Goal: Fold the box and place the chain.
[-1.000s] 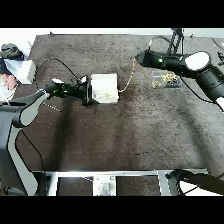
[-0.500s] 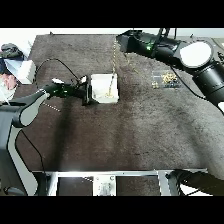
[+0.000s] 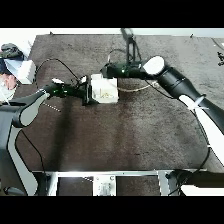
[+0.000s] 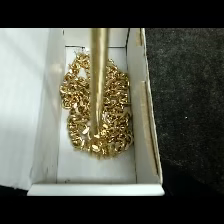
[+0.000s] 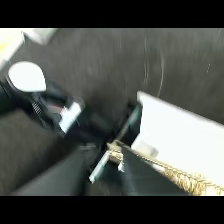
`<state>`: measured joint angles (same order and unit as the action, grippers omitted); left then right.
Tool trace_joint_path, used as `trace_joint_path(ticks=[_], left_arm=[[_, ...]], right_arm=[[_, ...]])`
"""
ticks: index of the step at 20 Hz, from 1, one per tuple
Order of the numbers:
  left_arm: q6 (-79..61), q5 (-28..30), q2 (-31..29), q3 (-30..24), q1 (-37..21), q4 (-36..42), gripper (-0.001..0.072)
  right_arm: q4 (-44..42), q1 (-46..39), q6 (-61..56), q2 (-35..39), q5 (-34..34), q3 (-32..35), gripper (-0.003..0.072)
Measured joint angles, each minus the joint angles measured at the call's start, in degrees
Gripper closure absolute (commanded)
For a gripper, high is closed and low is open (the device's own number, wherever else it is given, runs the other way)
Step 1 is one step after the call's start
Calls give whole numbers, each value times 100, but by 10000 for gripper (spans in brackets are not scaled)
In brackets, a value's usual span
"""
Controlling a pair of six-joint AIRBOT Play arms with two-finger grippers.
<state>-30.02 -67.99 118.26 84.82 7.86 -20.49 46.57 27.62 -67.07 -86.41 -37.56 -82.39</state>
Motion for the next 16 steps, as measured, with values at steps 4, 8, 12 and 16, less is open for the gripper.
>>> trace_joint_path(ticks=[4, 8, 12, 16], left_arm=[[0, 0, 0, 0, 0, 0, 372], [0, 0, 0, 0, 0, 0, 372], [0, 0, 0, 0, 0, 0, 372], [0, 0, 0, 0, 0, -2, 372]], right_arm=[[337, -247, -199, -157, -308, 0, 398], [914, -839, -483, -120, -791, 33, 397], [1384, -1646, -767, -61, -1032, 442, 397], [1539, -2391, -1034, -44, -608, 1191, 396]])
